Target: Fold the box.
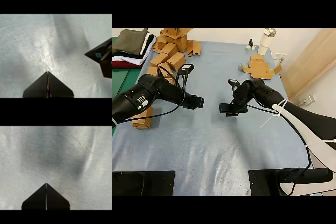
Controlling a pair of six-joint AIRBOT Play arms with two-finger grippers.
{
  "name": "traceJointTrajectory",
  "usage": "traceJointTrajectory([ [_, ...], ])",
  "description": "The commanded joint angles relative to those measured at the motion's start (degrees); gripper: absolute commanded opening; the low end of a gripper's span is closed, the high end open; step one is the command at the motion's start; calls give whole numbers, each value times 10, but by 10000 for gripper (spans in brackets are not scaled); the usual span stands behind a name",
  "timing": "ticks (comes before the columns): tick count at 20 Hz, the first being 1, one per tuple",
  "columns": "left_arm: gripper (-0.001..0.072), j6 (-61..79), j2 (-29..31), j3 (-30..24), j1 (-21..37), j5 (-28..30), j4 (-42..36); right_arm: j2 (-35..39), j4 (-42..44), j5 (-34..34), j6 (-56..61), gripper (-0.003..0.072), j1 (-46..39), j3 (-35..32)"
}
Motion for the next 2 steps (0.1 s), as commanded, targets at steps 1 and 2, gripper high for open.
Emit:
traceJointTrajectory([
  [1, 13, -2, 0, -2, -2, -5, 0, -3, 2, -2, -2, 4, 1, 3],
  [2, 12, -2, 0, -2, -2, -5, 0, -3, 2, -2, -2, 4, 1, 3],
])
